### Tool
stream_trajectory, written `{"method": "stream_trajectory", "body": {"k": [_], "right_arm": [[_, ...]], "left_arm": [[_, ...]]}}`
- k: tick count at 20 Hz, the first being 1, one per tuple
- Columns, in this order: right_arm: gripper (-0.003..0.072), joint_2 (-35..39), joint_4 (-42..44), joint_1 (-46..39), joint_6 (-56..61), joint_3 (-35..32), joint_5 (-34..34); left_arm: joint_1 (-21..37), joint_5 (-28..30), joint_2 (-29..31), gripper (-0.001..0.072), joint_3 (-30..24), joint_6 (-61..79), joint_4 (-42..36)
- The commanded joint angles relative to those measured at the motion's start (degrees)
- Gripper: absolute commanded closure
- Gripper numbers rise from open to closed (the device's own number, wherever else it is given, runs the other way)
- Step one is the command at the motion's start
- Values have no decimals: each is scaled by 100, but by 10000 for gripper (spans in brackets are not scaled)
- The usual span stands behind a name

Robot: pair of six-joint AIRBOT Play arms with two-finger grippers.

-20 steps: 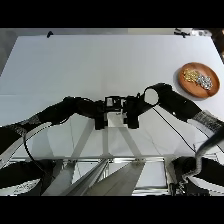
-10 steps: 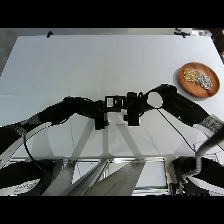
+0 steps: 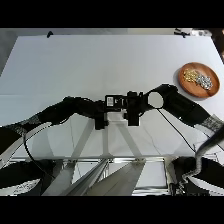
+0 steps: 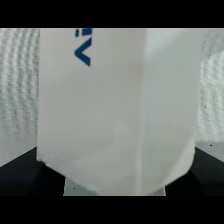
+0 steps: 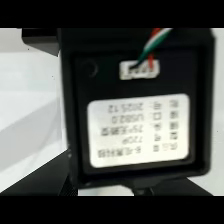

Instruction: Fold the box and place the chain.

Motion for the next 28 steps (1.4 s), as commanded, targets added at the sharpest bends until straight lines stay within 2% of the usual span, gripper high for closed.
{"method": "stream_trajectory", "body": {"k": [1,4,5,11,23,28], "right_arm": [[395,-4,-9,4,125,-2,-127],[399,-4,-31,4,144,-39,-181],[422,-4,-44,7,144,-101,-238],[425,-4,-50,4,186,-234,-439],[420,9,-55,256,343,-551,-396],[267,310,-262,236,590,-549,-640]], "left_arm": [[2,2,4,314,-2,2,4],[2,2,4,314,-2,2,4],[2,2,4,314,-2,2,4],[2,2,4,314,-2,2,4],[2,0,4,314,-2,2,4],[2,2,4,314,-2,2,4]]}}
